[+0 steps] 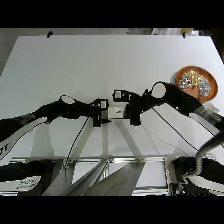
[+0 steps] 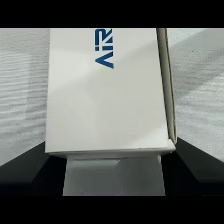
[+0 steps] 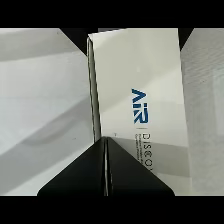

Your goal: Fold the box and place the chain.

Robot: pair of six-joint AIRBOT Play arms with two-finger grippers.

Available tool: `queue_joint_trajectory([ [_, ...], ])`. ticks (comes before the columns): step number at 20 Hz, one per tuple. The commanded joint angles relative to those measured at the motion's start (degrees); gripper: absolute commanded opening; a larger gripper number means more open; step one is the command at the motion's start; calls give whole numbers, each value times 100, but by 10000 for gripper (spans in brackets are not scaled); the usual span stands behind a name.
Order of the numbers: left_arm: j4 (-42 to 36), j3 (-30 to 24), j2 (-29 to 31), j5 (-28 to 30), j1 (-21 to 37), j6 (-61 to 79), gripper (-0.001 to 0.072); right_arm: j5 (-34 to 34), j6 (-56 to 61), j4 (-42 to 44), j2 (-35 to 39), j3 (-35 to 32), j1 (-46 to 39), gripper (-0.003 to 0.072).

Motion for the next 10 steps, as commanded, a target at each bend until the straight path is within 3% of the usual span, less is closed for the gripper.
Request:
queue_joint_trajectory([
  [1, 2, 4, 4, 2, 7, -2, 11, -11, 358, 26, 505, 13, -142, 20],
  [4, 2, 4, 4, 2, 7, -2, 11, 208, 1526, -407, 1060, 13, -557, 20],
  [8, 4, 4, 4, 2, 7, -2, 11, 1495, 3294, -1836, 1325, 7, -1311, 20],
  [10, 4, 4, 4, 2, 7, -2, 11, 1700, 3875, -2282, 1325, -55, -1878, 20],
])
